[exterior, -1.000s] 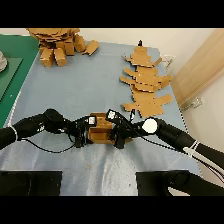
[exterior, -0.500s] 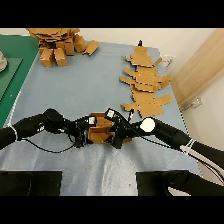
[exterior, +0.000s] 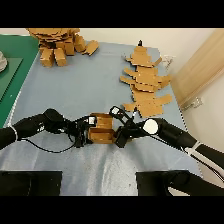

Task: Fold the box.

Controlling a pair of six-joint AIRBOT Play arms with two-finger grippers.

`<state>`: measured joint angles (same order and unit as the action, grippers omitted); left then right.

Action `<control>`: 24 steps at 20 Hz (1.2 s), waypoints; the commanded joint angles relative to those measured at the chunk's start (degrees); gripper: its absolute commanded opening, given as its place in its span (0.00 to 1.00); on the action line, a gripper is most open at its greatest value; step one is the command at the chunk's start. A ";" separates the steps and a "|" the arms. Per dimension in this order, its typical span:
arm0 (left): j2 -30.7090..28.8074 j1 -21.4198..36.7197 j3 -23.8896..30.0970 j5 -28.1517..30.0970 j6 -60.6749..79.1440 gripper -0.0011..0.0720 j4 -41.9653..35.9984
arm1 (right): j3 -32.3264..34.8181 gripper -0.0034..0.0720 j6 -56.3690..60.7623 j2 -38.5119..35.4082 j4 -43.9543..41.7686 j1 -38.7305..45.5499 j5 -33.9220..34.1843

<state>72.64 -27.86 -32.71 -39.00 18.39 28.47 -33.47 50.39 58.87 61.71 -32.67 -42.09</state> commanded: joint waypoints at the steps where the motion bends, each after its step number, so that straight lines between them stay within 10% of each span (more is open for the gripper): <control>1: 0.04 0.00 0.02 -0.07 0.02 0.56 0.04 | -0.02 0.05 27.17 -7.76 18.47 2.43 -7.58; 7: 0.04 0.00 0.02 -0.07 0.02 0.56 0.04 | 1.36 0.05 60.85 -20.46 31.21 12.57 -13.29; 18: 0.04 0.00 0.00 -0.09 0.02 0.56 0.02 | 8.76 0.05 37.24 1.97 -15.91 9.27 3.76; 24: 0.04 0.00 0.00 -0.17 0.02 0.56 0.02 | 5.07 0.05 37.92 -3.72 -14.47 4.96 3.89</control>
<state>72.64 -27.86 -32.71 -39.11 18.39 28.49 -26.85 87.68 57.58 47.03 -26.24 -38.92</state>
